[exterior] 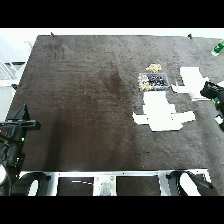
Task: Fold the box and place the chain.
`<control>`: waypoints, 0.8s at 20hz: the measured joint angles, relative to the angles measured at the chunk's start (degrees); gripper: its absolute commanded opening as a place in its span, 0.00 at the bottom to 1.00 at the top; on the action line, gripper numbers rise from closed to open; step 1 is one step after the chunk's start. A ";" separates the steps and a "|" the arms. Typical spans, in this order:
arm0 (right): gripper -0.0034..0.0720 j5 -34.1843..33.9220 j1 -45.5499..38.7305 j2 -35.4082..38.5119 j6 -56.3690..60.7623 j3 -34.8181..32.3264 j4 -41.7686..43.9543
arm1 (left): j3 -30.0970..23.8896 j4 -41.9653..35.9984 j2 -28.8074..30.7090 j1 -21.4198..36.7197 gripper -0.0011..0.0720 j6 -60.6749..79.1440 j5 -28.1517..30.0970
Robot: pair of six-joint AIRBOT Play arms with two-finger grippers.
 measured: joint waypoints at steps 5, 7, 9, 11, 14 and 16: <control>0.70 29.88 -15.04 -15.82 21.31 13.09 -29.38 | 0.00 0.00 0.00 0.00 0.04 0.00 0.00; 0.70 39.06 -17.99 -21.07 26.56 18.38 -38.60 | 0.00 0.00 0.00 0.00 0.04 0.00 -0.02; 0.70 47.84 -19.34 -26.71 30.60 23.80 -46.16 | 0.00 0.00 0.00 0.00 0.04 0.00 -0.02; 0.70 54.69 -19.74 -32.26 33.51 28.87 -52.30 | 0.00 0.00 0.00 0.00 0.04 0.00 -0.02; 0.70 60.06 -19.74 -37.79 35.52 34.16 -58.62 | 0.00 0.00 0.00 0.00 0.04 0.00 -0.07; 0.70 61.81 -19.67 -40.28 36.00 36.94 -61.33 | 0.00 0.00 0.00 0.00 0.04 0.00 -0.17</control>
